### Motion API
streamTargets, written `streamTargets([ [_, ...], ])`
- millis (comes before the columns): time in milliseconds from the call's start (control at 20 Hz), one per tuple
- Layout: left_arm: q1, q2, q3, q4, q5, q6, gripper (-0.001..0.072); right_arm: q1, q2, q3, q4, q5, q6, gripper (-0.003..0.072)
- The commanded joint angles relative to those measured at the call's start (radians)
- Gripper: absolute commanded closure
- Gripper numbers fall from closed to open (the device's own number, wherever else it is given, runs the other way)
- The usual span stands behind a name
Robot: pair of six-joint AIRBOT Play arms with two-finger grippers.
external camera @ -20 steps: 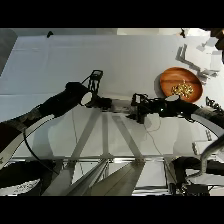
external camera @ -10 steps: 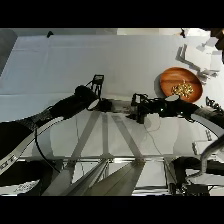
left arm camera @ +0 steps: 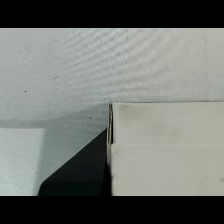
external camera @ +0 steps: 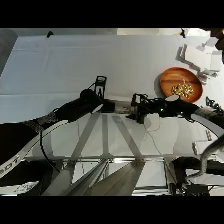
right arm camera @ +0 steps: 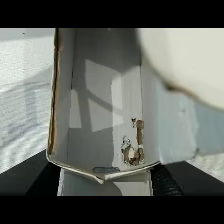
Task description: Fold the box and place the chain.
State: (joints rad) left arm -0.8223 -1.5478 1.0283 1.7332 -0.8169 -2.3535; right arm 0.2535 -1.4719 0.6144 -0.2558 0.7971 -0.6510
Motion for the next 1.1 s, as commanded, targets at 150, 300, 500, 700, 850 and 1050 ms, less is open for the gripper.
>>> streamTargets([
  [150,-0.007,0.002,0.0,-0.005,-0.021,-0.003,0.0517,0.001,0.001,0.0,0.0,-0.001,0.0,0.0179],
  [300,-0.007,0.016,0.0,-0.005,-0.022,-0.003,0.0304,0.001,0.001,0.0,0.0,-0.001,0.0,0.0179],
  [500,-0.008,0.058,0.0,-0.027,-0.029,-0.003,0.0292,0.001,0.001,0.0,0.0,-0.001,0.0,0.0179],
  [700,-0.008,0.123,0.0,-0.023,-0.083,-0.003,0.0012,0.001,0.001,0.0,0.0,-0.001,0.0,0.0179],
  [850,-0.006,0.178,0.0,-0.023,-0.17,0.013,0.0013,0.001,0.001,0.0,0.0,-0.001,0.0,0.0179],
  [1050,0.018,0.291,0.0,-0.071,-0.232,0.193,0.0013,0.001,0.001,0.0,0.0,-0.001,0.0,0.0179],
])
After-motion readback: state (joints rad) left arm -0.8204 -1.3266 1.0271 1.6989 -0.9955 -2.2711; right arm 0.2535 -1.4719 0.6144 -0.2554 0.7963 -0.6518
